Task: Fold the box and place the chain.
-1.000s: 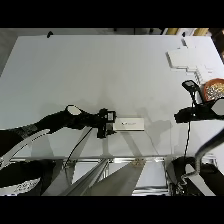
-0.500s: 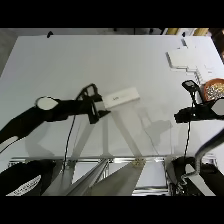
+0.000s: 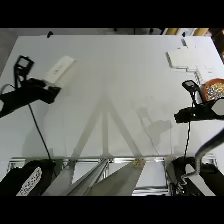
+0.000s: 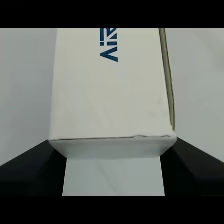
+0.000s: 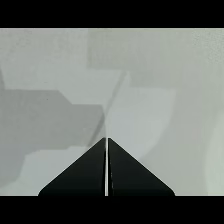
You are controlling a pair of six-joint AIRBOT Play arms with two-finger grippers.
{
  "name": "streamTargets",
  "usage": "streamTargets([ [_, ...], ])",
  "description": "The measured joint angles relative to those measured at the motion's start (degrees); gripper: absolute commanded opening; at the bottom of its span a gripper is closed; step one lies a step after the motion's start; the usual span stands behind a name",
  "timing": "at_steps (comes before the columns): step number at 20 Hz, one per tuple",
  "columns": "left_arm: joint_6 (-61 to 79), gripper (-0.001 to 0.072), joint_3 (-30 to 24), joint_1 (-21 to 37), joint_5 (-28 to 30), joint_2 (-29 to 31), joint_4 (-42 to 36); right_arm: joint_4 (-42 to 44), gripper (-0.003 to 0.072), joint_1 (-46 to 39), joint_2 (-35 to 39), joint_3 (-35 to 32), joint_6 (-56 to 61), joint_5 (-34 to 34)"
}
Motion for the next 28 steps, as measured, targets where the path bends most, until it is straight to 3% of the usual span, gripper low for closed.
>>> streamTargets([
  [6, -20.7, 0.0275, 0.0, 15.7, 0.1, -4.1, 15.8, 0.0, 0.0018, 0.0, 0.0, 0.0, 0.0, 0.0],
  [12, -29.6, 0.0302, 0.0, 24.0, -4.3, -12.1, 21.1, 0.0, 0.0018, 0.0, 0.0, 0.0, 0.0, 0.0],
  [14, -30.4, 0.0559, 0.0, 25.0, -5.9, -13.4, 22.1, 0.0, 0.0018, 0.0, 0.0, 0.0, 0.0, 0.0],
  [17, -31.2, 0.0705, 0.0, 25.7, -8.1, -14.3, 22.5, 0.0, 0.0018, 0.0, 0.0, 0.0, 0.0, 0.0],
  [22, -31.6, 0.07, 0.0, 25.1, -10.3, -12.5, 23.4, 0.0, 0.0018, 0.0, 0.0, 0.0, 0.0, 0.0],
  [28, -31.6, 0.0698, 0.0, 19.7, -9.8, -3.7, 24.6, 0.0, 0.0018, 0.0, 0.0, 0.0, 0.0, 0.0],
])
